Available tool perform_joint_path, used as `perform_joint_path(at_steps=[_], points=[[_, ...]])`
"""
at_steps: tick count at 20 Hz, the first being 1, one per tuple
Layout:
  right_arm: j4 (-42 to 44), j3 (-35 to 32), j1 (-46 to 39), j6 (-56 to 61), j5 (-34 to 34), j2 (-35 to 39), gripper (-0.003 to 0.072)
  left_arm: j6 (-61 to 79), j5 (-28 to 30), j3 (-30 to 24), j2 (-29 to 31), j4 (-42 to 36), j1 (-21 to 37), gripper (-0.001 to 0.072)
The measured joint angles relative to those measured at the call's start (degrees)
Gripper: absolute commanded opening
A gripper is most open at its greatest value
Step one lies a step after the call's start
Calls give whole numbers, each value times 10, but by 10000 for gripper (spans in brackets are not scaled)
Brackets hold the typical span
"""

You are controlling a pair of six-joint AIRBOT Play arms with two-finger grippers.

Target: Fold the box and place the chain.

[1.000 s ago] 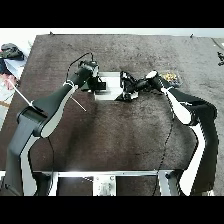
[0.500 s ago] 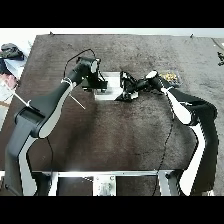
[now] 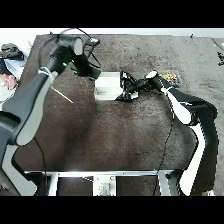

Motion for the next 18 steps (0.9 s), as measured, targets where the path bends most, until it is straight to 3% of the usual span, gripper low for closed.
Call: perform_joint_path(at_steps=[2, 4, 6, 11, 14, 18], points=[[0, 0, 0, 0, 0, 0, 449, 37, 28, -15, 27, -33, 24, 482], [0, 0, 0, 0, 0, 0, 449, 87, 50, -39, 46, -96, 53, 571], [0, 0, 0, 0, 0, 0, 449, 156, 71, -75, 57, -179, 84, 573], [0, 0, 0, 0, 2, 0, 449, 416, 161, -215, 65, -373, 145, 572], [0, 0, 0, 0, 2, 0, 449, 509, 225, -276, 66, -422, 159, 572], [0, 0, 0, 0, 2, 0, 449, 592, 266, -307, 65, -475, 163, 572]])
